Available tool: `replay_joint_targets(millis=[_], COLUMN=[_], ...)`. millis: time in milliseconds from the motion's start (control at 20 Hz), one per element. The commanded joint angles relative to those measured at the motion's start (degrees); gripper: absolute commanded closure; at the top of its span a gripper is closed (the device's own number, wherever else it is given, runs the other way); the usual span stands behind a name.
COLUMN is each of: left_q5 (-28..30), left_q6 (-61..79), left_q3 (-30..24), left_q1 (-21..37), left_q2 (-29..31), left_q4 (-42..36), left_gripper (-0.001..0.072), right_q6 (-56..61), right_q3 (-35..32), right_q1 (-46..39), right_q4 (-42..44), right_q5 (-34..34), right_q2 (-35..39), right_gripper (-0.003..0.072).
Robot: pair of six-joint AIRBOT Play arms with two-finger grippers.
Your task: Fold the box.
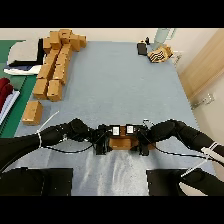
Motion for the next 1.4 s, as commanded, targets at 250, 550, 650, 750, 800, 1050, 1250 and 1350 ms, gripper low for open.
replay_joint_targets(millis=[250,550,650,750,800,1050,1250,1350], left_q5=[-0.07,-0.07,-0.04,-0.04,-0.07,-0.07,-0.02,-0.02], left_q6=[0.07,0.04,0.07,0.04,0.04,0.04,0.04,0.04], left_q3=[0.04,0.04,0.04,0.04,0.04,0.04,0.04,0.04], left_q1=[-0.02,-0.02,-0.02,-0.02,-0.02,-0.02,-0.02,-0.02], left_q2=[-0.02,-0.04,-0.02,-0.02,-0.02,-0.02,-0.02,-0.02], left_q4=[0.09,0.09,0.09,0.09,0.09,0.09,0.09,0.09], left_gripper=[0.0247,0.0247,0.0247,0.0247,0.0248,0.0247,0.0247,0.0247], right_q6=[0.00,0.00,0.37,0.46,1.01,6.84,12.59,16.70], right_q3=[0.04,0.04,0.04,0.04,0.09,0.15,0.15,0.15], right_q1=[0.00,0.00,0.00,0.00,-0.09,-0.17,-0.50,-0.50], right_q4=[0.02,-0.17,1.42,1.27,1.05,-1.57,-8.63,-13.46], right_q5=[0.02,0.00,-0.48,-1.49,-1.68,-4.13,-7.69,-7.63], right_q2=[0.02,0.04,0.02,0.04,0.07,1.88,6.10,9.38], right_gripper=[0.0187,0.0186,0.0186,0.0138,-0.0032,-0.0032,-0.0032,-0.0031])
